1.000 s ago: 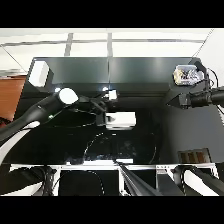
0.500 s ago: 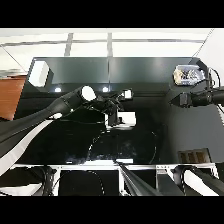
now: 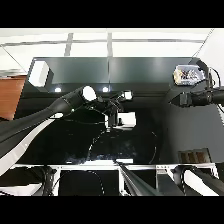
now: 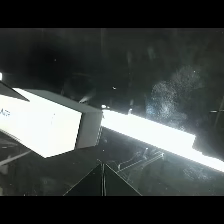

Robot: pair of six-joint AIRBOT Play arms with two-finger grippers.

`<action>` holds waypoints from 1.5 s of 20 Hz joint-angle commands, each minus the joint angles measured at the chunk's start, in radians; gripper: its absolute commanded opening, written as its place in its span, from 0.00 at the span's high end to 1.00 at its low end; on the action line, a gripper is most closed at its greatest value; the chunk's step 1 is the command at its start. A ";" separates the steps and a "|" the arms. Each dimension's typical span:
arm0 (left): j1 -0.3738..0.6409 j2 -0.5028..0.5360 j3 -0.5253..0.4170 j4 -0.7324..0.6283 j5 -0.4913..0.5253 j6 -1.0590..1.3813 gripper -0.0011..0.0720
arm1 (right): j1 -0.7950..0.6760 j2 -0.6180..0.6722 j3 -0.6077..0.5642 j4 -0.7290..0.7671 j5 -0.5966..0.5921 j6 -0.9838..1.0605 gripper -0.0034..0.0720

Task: Fold the box and place the chain.

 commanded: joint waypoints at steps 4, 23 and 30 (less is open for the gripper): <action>-0.040 0.000 0.003 0.168 0.002 0.000 0.01 | 0.000 0.001 0.001 0.000 0.000 0.000 0.94; 0.039 0.090 0.046 0.384 -0.077 -0.469 0.76 | 0.000 0.001 0.001 -0.003 -0.023 0.000 0.94; 0.583 0.267 -0.061 0.637 -0.399 -0.849 0.78 | 0.000 0.001 0.001 -0.007 -0.024 0.001 0.94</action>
